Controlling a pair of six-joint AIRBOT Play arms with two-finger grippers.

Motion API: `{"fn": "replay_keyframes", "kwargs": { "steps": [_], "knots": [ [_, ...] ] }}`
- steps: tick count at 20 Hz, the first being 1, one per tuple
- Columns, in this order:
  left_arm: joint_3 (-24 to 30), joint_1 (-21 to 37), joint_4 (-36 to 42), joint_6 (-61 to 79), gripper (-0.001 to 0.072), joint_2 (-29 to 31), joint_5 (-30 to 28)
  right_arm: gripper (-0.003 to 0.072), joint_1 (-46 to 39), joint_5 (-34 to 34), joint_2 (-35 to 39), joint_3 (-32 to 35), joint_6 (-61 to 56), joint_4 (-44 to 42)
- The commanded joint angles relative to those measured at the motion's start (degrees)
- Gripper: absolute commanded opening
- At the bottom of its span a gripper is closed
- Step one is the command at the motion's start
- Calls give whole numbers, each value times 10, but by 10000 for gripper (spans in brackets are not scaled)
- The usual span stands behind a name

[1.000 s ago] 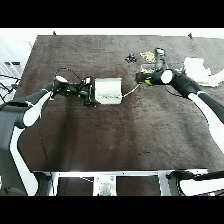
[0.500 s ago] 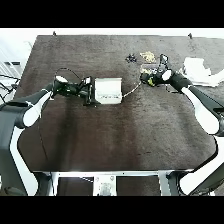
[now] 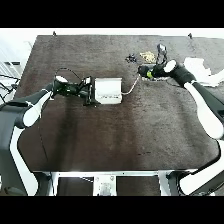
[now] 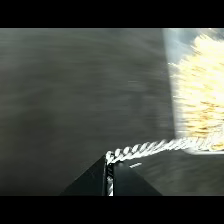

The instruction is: Fold the box and place the chain.

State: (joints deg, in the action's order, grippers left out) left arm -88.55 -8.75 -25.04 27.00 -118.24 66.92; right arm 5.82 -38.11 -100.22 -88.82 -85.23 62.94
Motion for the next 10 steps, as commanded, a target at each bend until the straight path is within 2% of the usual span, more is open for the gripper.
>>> {"fn": "replay_keyframes", "kwargs": {
  "steps": [1, 5, 10],
  "knots": [
    [0, 0, 0, 0, 531, 0, 0, 9, 28, -71, 114, -3, 26, 24],
    [0, 0, 0, 0, 531, 0, 0, 9, 79, -97, 214, -3, 26, 57],
    [0, 0, 0, 0, 531, 0, 0, 9, 147, -144, 230, 1, 26, 56]
  ]
}}
